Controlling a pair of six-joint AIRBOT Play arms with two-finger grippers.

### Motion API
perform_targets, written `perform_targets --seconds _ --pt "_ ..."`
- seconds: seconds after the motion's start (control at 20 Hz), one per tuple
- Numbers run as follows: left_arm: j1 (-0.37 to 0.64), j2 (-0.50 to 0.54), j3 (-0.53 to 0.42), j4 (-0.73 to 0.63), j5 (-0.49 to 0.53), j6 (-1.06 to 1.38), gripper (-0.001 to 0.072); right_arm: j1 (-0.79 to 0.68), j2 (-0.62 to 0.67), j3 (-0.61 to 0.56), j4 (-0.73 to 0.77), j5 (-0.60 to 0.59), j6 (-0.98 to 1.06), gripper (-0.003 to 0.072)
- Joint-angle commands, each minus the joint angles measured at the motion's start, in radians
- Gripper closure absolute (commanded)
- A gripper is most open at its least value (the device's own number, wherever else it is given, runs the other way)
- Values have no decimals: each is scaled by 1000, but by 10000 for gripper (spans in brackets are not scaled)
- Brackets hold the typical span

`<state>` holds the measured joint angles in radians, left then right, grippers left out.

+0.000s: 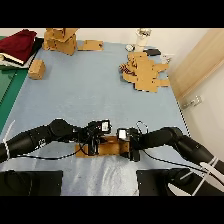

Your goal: Fold the box.

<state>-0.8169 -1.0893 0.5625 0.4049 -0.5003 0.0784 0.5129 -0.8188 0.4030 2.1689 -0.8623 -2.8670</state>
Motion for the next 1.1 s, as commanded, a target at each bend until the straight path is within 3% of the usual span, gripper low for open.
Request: perform_targets --seconds 0.0,1.05 --pt "0 0 1 0 0 0 698 -15 -92 24 46 -10 -93 -34" --pt "0 0 1 0 1 0 697 -14 -151 24 39 25 -134 -21"
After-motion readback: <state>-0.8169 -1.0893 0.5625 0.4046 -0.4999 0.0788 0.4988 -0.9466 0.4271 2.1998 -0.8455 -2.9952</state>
